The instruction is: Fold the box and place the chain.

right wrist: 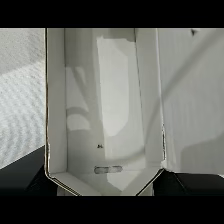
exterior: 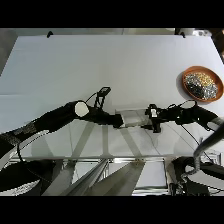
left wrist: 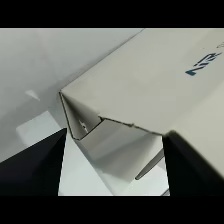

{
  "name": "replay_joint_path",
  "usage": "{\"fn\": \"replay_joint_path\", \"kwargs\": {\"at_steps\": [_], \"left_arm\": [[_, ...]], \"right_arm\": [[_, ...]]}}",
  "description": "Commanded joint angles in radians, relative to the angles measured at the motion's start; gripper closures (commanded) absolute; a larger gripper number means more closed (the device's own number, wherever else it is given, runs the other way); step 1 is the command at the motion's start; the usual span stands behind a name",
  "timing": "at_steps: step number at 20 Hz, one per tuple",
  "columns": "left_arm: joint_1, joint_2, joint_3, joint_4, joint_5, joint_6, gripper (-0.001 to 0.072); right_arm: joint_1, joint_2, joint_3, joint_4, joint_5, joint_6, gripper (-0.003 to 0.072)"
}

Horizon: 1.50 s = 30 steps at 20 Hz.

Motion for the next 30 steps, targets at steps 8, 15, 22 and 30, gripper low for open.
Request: {"fn": "replay_joint_path", "kwargs": {"at_steps": [8,15,22,30], "left_arm": [[-0.118,-0.09,0.207,0.394,-0.184,-0.538,0.0152],[-0.172,-0.177,0.294,0.406,-0.27,-0.768,0.0157],[-0.163,-0.189,0.331,0.527,-0.319,-0.974,0.0295],[-0.153,-0.282,0.439,0.545,-0.447,-0.894,0.0296]], "right_arm": [[0.001,0.001,0.0,0.0,0.0,0.0,0.0229],[0.001,0.001,0.0,0.0,0.0,0.0,0.0229],[0.001,0.001,0.0,0.0,0.0,0.0,0.0229],[0.001,0.001,0.0,0.0,0.0,0.0,0.0229]]}}
